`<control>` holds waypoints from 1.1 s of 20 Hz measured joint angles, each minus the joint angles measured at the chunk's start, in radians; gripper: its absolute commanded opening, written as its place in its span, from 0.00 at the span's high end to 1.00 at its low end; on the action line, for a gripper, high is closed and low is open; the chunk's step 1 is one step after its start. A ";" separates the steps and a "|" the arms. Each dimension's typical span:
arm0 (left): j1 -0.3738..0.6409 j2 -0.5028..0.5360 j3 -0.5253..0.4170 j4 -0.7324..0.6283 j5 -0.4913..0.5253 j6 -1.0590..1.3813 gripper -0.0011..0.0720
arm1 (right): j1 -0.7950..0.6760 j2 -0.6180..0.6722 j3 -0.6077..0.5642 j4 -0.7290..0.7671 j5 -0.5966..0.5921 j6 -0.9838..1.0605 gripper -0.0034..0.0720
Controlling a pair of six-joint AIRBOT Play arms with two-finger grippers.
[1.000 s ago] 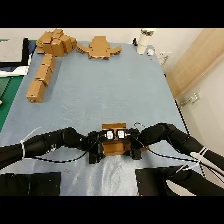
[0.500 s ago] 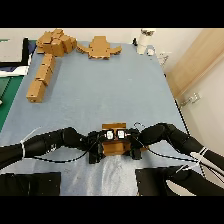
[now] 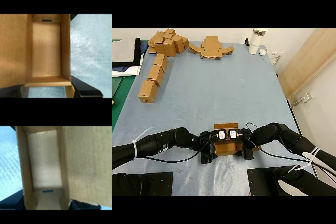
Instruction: Fold the box.
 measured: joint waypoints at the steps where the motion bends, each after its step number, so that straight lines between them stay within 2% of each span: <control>1: 0.000 0.000 0.000 0.000 0.000 0.000 0.43 | 0.000 0.000 0.000 0.000 0.000 0.000 0.22; 5: 0.000 0.000 0.000 0.000 0.000 0.000 0.43 | 0.000 0.000 0.000 0.003 0.000 0.000 0.21; 6: 0.000 0.000 0.000 0.000 0.000 0.000 0.43 | 0.000 0.000 0.000 0.004 0.000 0.000 0.01; 10: 0.000 0.000 0.000 0.000 -0.005 0.001 0.43 | -0.001 0.010 0.009 -0.002 -0.008 0.043 0.00; 12: 0.000 0.000 0.000 -0.001 -0.004 0.000 0.43 | -0.002 0.035 0.025 -0.057 -0.025 0.127 0.01; 18: 0.000 0.000 0.000 0.000 -0.003 0.000 0.43 | -0.004 0.183 0.089 -0.290 -0.176 0.389 0.02; 20: 0.000 0.000 0.000 0.000 -0.003 0.000 0.43 | -0.004 0.247 0.101 -0.310 -0.241 0.476 0.02; 22: 0.000 0.000 0.000 0.000 -0.002 0.000 0.43 | -0.004 0.305 0.107 -0.265 -0.309 0.579 0.02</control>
